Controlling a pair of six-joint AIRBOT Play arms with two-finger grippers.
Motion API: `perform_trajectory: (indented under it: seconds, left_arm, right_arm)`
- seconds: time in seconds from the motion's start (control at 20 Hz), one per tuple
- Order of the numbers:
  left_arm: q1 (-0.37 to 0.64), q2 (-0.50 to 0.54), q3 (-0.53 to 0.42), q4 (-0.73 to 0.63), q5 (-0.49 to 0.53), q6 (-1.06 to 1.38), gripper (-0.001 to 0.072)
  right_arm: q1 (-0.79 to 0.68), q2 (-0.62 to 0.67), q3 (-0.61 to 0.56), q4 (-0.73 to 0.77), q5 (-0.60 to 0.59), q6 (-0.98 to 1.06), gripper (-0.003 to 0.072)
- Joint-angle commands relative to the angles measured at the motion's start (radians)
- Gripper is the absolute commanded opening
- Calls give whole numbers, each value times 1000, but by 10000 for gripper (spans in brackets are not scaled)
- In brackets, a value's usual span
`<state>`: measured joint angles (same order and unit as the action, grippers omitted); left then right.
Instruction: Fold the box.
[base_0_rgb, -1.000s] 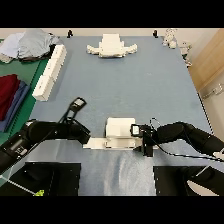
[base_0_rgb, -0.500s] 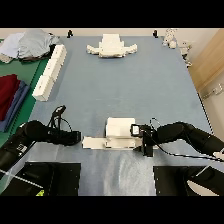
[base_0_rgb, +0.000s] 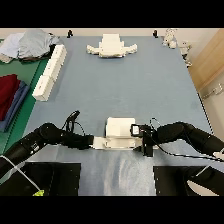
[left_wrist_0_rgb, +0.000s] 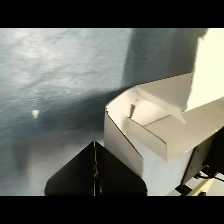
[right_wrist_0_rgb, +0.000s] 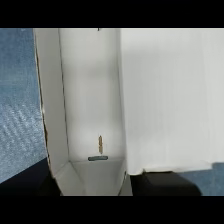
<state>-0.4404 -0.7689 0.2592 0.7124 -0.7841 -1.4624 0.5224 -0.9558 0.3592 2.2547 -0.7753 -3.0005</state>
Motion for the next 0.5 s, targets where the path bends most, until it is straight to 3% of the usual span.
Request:
perform_trajectory:
  seconds: [0.0, 0.2, 0.25, 0.3, 0.45]
  left_arm:
    - [-71, -13, 16, -78, 58, 10, 12]
    - [-74, -13, 55, -89, 50, 10, 17]
    - [-74, -13, 61, -89, 49, 10, 196]
    - [-74, -13, 66, -91, 48, 3, 462]
    - [-74, -13, 69, -104, 36, 3, 470]
  right_arm:
    - [1, -1, 0, 0, 0, 0, 507]
    - [1, -1, 0, 0, 0, 0, 507]
    - [1, -1, 0, 0, 0, 0, 507]
    - [1, -1, 0, 0, 0, 0, 507]
    - [1, -1, 0, 0, 0, 0, 507]
